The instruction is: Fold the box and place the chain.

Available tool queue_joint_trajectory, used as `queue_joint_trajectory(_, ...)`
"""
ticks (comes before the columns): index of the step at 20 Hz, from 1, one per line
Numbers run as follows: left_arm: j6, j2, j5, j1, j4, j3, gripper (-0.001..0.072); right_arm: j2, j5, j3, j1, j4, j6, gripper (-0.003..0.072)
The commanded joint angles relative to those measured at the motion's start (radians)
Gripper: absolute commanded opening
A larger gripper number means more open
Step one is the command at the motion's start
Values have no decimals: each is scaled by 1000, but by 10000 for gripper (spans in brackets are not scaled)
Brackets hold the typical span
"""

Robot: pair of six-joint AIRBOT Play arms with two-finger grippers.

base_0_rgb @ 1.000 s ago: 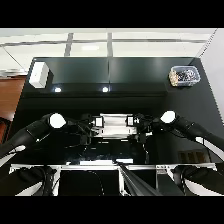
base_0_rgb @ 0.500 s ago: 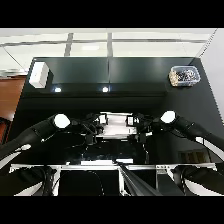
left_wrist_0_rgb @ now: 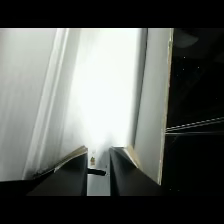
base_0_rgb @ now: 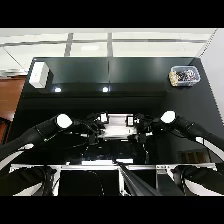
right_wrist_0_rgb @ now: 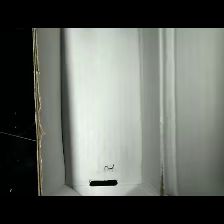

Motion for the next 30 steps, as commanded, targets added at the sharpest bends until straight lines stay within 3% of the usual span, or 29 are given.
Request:
queue_joint_trajectory(1, -4, 19, -3, 2, -2, 0, 311, -1, -2, -1, 1, 1, 0, 236)
queue_joint_trajectory(2, -11, 31, -5, 3, -3, 0, 357, -1, -2, -1, 1, 1, 1, 236)
queue_joint_trajectory(3, -42, 46, -4, 3, 11, 1, 237, -1, -2, -1, 1, 1, 0, 237)
queue_joint_trajectory(4, -64, 66, -12, 5, 44, 1, 70, -1, -2, -1, 1, 1, 1, 236)
queue_joint_trajectory(6, -227, 130, -44, 27, 140, 0, 94, -1, -2, -1, 1, 1, 1, 236)
queue_joint_trajectory(7, -346, 171, -87, 56, 203, 0, 24, -1, -2, -1, 1, 1, 1, 236)
queue_joint_trajectory(8, -460, 208, -143, 95, 277, 0, 26, -1, -2, -1, 1, 1, 0, 236)
queue_joint_trajectory(11, -763, 281, -369, 254, 527, -3, 26, -1, -2, -1, 1, 1, 0, 236)
queue_joint_trajectory(13, -1034, 277, -394, 380, 563, -36, 27, -1, -2, -1, 1, 1, 0, 236)
queue_joint_trajectory(15, -1357, 224, -426, 516, 495, -78, 27, -1, -2, -1, 1, 1, 0, 236)
queue_joint_trajectory(16, -1378, 174, -475, 577, 415, -89, 27, -1, -2, -1, 1, 1, 0, 236)
queue_joint_trajectory(19, -1121, 11, -518, 671, 49, -103, 26, -1, -2, -1, 1, 1, 0, 236)
queue_joint_trajectory(22, -974, -94, -474, 637, -164, -100, 25, -1, -2, -1, 1, 1, 1, 236)
queue_joint_trajectory(30, -967, -129, -378, 455, -151, -99, 25, -1, -2, -1, 1, 1, 0, 236)
